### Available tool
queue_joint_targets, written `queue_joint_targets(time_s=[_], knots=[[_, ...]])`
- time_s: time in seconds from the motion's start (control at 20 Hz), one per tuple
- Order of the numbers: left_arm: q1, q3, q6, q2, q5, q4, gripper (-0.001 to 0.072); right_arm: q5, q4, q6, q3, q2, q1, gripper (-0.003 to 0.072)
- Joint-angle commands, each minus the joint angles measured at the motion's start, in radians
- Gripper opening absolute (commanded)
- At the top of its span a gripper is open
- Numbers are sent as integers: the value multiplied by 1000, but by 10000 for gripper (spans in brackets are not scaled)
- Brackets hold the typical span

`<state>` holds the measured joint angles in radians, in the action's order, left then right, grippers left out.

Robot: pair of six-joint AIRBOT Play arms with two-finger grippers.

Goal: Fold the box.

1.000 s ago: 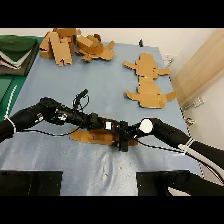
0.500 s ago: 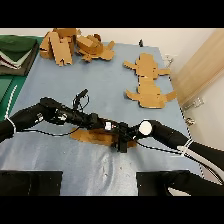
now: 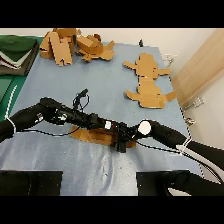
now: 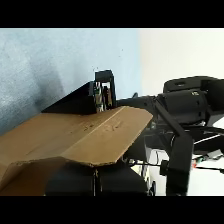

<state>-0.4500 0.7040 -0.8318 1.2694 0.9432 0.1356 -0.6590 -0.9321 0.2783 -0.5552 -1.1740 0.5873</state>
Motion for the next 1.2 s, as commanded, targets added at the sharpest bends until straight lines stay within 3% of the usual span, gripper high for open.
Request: queue_joint_targets(time_s=[0.0, 0.2, 0.45, 0.65, 0.8, 1.05, 1.15], knots=[[1, 1, 9, 0, 1, -6, 13, 2, -3, -1, 0, -3, 1, 557], [3, 2, 14, 0, 8, -6, 13, 0, -3, -2, 0, -3, 1, 557], [114, 31, 132, 0, 234, 5, 13, -71, -3, -109, 0, -3, 1, 556], [197, 31, 124, 0, 292, 100, 13, -101, -3, -164, 0, -3, 1, 557], [208, 31, 132, 0, 348, 108, 13, -156, -7, -217, 0, -3, 1, 557], [206, 31, 125, 0, 506, 112, 14, -156, -7, -220, 0, -3, 0, 557], [189, 31, 100, 0, 518, 112, 13, -153, -7, -220, 0, -3, 0, 557]])
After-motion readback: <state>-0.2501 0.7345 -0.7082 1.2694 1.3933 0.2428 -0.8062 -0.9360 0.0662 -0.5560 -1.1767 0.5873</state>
